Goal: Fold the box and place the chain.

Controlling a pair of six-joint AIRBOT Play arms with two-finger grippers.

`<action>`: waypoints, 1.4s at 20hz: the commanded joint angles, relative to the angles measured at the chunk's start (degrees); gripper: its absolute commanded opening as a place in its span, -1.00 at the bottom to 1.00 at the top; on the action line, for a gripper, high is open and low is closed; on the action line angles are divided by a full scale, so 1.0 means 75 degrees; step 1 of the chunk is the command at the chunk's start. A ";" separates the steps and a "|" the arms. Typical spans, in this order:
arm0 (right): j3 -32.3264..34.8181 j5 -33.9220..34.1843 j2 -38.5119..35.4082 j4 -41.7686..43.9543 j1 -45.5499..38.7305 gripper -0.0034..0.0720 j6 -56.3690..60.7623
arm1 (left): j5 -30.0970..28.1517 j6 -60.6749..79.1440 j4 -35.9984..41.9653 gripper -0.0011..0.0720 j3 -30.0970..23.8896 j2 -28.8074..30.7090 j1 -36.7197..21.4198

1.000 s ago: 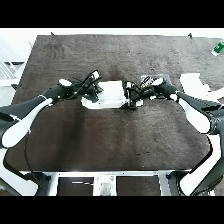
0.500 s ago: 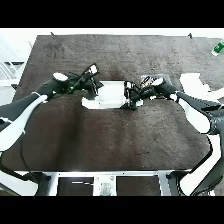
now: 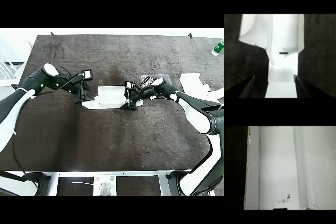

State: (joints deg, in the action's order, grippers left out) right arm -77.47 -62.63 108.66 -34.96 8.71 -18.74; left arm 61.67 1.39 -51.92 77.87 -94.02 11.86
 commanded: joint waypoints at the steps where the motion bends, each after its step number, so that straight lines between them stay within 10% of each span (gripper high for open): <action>1: -0.0003 0.0000 0.0003 0.0003 0.0000 0.63 0.0006 | -0.0070 -0.0256 -0.0676 0.57 0.0020 -0.0172 0.0286; 14: -0.0003 0.0000 0.0003 0.0006 0.0000 0.63 0.0003 | -0.0752 -0.0119 -0.0350 0.56 0.0020 -0.0749 0.0857; 20: -0.0003 0.0000 0.0003 0.0006 0.0000 0.63 0.0006 | -0.0685 -0.0117 -0.0224 0.31 0.0020 -0.0825 0.0857; 22: -0.0003 0.0000 0.0003 0.0003 0.0000 0.63 0.0003 | -0.0752 -0.0117 -0.0224 -0.18 0.0020 -0.0825 0.0857; 26: -0.0003 0.0000 0.0003 0.0006 0.0000 0.63 0.0006 | -0.0903 -0.0117 -0.0178 -0.19 0.0020 -0.0831 0.0857; 28: -0.0003 0.0000 0.0003 0.0006 0.0000 0.63 0.0003 | -0.0906 0.0035 0.0029 -0.50 0.0020 -0.0912 0.0857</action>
State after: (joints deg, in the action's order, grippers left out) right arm -77.47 -62.63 108.66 -34.94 8.71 -18.72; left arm 55.33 0.56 -53.08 77.97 -100.44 18.26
